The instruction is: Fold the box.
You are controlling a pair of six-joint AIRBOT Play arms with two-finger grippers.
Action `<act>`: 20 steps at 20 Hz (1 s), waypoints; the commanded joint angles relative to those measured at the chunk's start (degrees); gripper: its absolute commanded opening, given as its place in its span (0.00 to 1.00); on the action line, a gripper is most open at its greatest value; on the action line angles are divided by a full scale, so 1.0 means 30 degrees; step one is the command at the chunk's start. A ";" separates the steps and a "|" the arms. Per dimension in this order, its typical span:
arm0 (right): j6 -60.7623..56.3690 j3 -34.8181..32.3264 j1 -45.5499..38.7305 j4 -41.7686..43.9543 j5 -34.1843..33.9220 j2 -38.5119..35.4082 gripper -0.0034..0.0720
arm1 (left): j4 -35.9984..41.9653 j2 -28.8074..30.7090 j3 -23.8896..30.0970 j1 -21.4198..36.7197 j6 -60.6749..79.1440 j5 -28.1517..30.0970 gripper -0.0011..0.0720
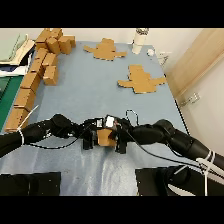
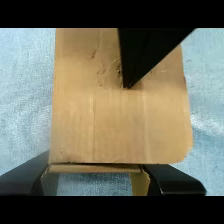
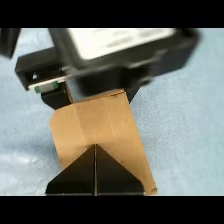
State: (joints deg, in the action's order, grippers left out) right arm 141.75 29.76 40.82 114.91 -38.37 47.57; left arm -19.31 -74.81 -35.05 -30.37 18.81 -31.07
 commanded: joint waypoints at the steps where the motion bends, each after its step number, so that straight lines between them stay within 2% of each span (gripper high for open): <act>1: 0.1588 -0.1064 0.0962 -0.2368 0.1260 -0.0867 0.50 | -0.0007 0.0007 -0.0007 0.0007 0.0000 0.0000 0.82; 2: 0.2047 -0.1100 0.0962 -0.2157 0.1224 -0.0831 0.69 | -0.0007 0.0007 -0.0007 0.0007 0.0000 0.0000 0.82; 6: 0.3293 -0.1093 0.0962 -0.2004 0.1246 -0.0838 0.70 | -0.0007 0.0007 -0.0007 0.0007 0.0000 0.0000 0.82; 7: 0.3461 -0.1093 0.0962 -0.2033 0.1348 -0.0787 0.79 | -0.0007 0.0007 -0.0007 0.0007 0.0000 0.0007 0.82; 12: 0.3504 -0.1100 0.1020 -0.2747 0.1894 -0.0175 0.80 | -0.0007 0.0007 -0.0007 0.0007 0.0000 0.0000 0.82; 15: 0.2827 -0.1115 0.2076 -0.4051 0.2630 -0.0138 0.79 | -0.0007 0.0007 -0.0007 0.0007 0.0000 0.0007 0.82; 17: 0.0998 -0.1202 0.3177 -0.5829 0.3264 -0.0131 0.79 | -0.0007 0.0007 -0.0007 0.0007 0.0000 0.0007 0.82; 20: -0.4138 -0.1443 0.4845 -1.0535 0.3672 -0.0131 0.79 | -0.0007 0.0007 -0.0007 0.0007 0.0000 0.0007 0.82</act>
